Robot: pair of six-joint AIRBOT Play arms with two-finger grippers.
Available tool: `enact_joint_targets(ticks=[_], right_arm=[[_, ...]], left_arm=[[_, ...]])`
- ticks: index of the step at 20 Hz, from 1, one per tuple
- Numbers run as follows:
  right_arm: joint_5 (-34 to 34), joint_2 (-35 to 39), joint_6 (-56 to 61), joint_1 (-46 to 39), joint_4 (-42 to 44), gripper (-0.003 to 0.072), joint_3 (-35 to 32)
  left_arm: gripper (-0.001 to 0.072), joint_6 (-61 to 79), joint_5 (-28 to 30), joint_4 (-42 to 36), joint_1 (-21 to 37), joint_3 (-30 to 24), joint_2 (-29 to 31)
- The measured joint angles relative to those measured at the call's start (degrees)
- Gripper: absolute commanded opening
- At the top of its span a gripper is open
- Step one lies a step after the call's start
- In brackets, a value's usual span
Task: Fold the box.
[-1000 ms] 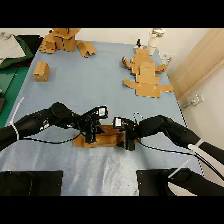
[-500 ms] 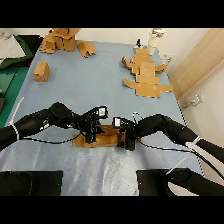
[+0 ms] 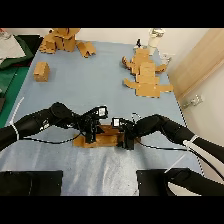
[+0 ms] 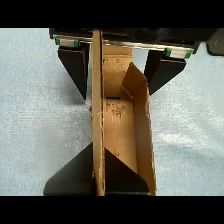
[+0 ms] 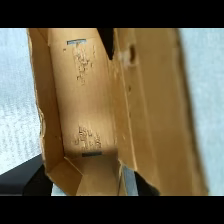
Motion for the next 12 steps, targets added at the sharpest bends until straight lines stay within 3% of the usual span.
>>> enact_joint_targets(ticks=[12], right_arm=[[0.7,-0.2,-0.3,1.7,-1.8,0.0678,0.0]], left_arm=[[0.0012,0.0,0.0,0.0,0.0,0.0,0.0]])
